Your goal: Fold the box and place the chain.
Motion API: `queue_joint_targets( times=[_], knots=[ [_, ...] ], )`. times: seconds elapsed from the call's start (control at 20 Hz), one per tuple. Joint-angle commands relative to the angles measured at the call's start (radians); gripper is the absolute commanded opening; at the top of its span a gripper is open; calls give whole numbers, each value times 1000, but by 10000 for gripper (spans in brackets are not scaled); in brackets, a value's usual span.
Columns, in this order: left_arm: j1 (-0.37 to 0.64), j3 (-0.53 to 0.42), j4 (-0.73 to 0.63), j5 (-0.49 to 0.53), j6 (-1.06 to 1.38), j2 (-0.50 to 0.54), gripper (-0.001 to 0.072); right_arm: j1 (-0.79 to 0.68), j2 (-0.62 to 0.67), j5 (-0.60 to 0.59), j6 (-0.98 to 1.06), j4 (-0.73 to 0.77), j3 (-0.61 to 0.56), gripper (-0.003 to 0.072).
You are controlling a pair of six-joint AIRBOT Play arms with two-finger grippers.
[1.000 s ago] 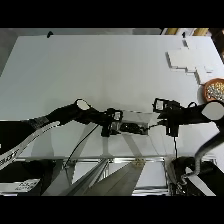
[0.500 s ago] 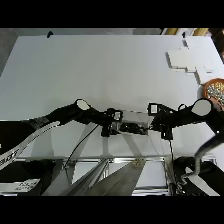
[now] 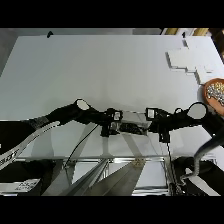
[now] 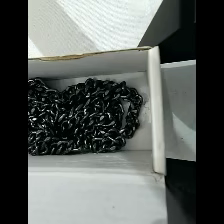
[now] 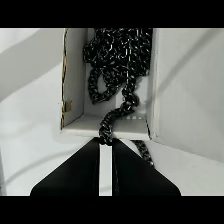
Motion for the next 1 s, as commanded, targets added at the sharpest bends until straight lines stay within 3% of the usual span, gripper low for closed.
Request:
queue_joint_targets(
  times=[0.0, 0.2, 0.4, 0.55, 0.8, 0.95],
  knots=[
    [1, 1, -4, 0, 0, 0, 134, 7, 2, -1, 47, -89, -2, 23],
    [1, 1, -3, 0, 0, 0, 134, 7, 51, -9, 231, -248, -2, 23],
    [1, 1, -4, 0, 0, 0, 134, 7, 194, -18, 292, -199, -2, 23],
    [1, 1, -3, 0, 0, 0, 134, 7, 273, -23, 299, 31, -2, 23],
    [1, 1, -3, 0, 0, 0, 134, 10, 243, -108, 208, 501, -14, 23],
    [1, 1, -3, 0, 0, 0, 134, 70, 194, -165, 200, 538, -14, 23]
  ],
)
